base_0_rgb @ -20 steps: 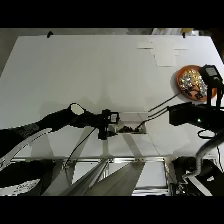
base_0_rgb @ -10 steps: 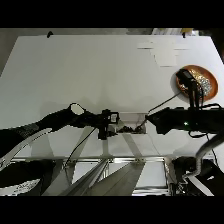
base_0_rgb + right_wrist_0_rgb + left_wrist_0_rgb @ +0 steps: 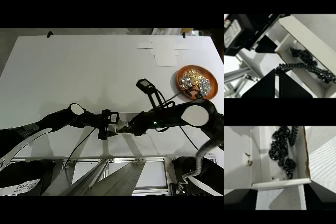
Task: Fold the box and place the chain.
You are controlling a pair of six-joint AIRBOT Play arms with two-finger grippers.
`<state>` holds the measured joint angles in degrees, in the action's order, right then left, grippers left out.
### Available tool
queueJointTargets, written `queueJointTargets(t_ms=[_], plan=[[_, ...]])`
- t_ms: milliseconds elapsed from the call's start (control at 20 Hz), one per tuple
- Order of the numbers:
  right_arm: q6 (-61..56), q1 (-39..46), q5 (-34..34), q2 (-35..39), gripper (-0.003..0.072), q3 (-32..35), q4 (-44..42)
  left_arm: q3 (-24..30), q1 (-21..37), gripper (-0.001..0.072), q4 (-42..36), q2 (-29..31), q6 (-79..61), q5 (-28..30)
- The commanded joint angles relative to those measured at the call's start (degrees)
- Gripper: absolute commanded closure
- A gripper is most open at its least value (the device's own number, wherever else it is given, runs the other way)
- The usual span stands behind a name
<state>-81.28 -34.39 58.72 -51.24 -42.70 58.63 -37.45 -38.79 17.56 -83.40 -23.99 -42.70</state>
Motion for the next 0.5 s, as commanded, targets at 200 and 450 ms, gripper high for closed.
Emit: queueJointTargets(t_ms=[200,450], plan=[[0.2,-3.4,-1.2,-7.6,0.0502,0.0,2.9,0.0,0.0,0.0502,0.0,0.0,0.0,0.0],[0.4,0.7,8.5,-7.0,0.0466,-9.4,4.9,0.0,0.0,0.0502,0.0,0.0,0.0,0.0]])
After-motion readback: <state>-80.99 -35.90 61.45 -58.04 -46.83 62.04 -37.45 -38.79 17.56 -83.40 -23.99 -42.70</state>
